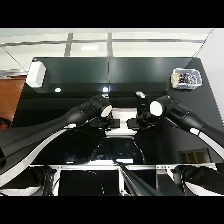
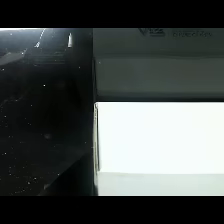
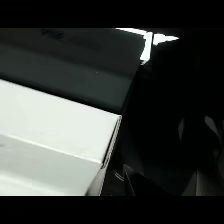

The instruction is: Fold the box and place the chain.

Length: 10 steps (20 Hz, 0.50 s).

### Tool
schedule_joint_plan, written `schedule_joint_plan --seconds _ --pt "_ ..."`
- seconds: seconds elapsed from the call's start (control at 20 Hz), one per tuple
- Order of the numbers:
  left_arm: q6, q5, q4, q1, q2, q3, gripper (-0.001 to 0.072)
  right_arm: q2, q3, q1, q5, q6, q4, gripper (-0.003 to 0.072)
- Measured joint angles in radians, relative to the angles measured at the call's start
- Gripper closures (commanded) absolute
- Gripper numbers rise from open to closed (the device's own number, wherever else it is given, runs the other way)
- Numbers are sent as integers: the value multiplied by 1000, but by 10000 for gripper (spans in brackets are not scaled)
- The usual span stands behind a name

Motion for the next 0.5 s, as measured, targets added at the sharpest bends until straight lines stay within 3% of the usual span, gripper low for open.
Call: schedule_joint_plan --seconds 0.45,0.5 --pt "1 -8 5 0 0 0 681 -115 99 79 56 203 -114 372" --pt "2 -8 4 0 0 0 681 -124 105 88 67 222 -122 469"
